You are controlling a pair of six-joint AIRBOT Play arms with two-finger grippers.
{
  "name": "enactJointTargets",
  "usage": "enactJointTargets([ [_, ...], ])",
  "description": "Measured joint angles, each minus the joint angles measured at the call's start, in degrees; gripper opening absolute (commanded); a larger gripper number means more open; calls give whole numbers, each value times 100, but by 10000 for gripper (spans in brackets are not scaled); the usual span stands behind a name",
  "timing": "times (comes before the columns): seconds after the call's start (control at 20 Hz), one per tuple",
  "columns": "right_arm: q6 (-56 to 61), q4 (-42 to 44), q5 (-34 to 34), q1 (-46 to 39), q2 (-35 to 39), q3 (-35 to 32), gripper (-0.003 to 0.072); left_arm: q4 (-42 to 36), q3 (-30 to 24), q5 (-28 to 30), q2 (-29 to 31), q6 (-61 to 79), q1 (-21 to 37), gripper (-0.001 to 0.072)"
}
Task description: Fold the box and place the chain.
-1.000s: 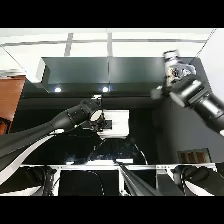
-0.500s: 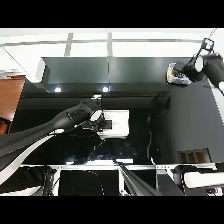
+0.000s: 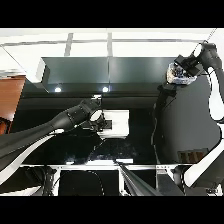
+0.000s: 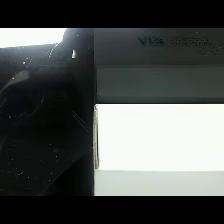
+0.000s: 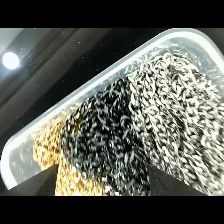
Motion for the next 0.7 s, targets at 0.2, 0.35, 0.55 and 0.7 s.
enactJointTargets([
  [0.2,133,52,-87,-68,-232,144,543,-2,0,-9,0,-2,0,27],
  [0.35,70,131,-90,-94,-317,192,8,0,0,-9,0,-2,0,26],
  [0.55,-426,501,179,-144,-264,476,12,0,0,-9,0,-2,0,27],
  [0.7,-938,562,361,-203,109,608,12,0,0,-9,0,-2,0,26],
])
